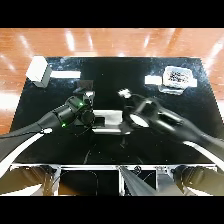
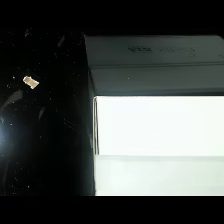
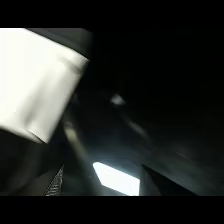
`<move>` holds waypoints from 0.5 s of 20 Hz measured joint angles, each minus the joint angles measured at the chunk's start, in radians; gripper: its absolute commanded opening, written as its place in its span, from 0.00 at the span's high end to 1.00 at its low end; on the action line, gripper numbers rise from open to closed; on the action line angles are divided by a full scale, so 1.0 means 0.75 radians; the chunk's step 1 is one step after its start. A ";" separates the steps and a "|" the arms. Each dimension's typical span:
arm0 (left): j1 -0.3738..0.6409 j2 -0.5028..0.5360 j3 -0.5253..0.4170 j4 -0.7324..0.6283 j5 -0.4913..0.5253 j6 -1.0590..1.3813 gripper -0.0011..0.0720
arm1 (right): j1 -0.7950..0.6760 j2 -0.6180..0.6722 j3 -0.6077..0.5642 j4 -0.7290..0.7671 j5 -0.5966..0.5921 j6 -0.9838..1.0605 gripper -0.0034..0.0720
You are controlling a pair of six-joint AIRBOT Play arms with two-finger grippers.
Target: Fold the box and place the chain.
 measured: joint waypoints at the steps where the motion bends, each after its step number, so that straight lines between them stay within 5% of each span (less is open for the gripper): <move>1: 0.000 0.000 0.000 0.000 -0.001 0.000 0.95 | -0.012 0.076 -0.024 -0.044 0.032 0.010 0.20; 5: 0.000 0.000 0.000 -0.001 -0.001 0.000 0.95 | -0.217 0.288 -0.075 -0.243 0.093 0.040 0.20; 10: 0.000 0.000 0.000 -0.003 0.001 0.000 0.95 | -0.754 0.286 -0.064 -0.302 -0.188 -0.038 0.20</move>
